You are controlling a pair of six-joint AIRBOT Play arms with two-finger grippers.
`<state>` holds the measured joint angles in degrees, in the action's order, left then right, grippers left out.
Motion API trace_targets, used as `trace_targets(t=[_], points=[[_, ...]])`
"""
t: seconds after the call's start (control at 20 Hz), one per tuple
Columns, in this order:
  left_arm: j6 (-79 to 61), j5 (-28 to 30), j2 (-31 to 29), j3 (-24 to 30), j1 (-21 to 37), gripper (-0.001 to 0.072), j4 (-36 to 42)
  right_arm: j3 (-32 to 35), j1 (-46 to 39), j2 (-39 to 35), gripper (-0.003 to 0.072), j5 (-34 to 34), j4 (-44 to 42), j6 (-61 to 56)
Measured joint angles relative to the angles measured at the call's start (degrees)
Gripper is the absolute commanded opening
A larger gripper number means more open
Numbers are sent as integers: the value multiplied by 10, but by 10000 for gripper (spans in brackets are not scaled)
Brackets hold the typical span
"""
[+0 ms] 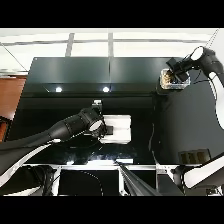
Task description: Fold the box and place the chain.
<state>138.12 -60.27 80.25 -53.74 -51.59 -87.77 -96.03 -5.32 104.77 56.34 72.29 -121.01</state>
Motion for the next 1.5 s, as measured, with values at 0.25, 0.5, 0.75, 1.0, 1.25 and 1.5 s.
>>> trace_targets(t=[0.25,0.5,0.75,1.0,1.25,1.5], points=[[-2,-3,0,0,0,27,0,-1,-17,-103,7,29,-12,175],[-2,-2,0,0,0,27,1,-2,-19,-275,5,44,-16,307],[-1,-2,0,0,0,27,2,-7,-19,-412,5,74,-18,360],[-1,-2,0,0,0,27,2,2,-7,-504,4,167,-18,388],[-1,-2,0,0,0,27,2,65,39,-581,4,246,-21,401],[-1,-2,0,0,0,27,2,142,89,-624,4,314,-72,419]])
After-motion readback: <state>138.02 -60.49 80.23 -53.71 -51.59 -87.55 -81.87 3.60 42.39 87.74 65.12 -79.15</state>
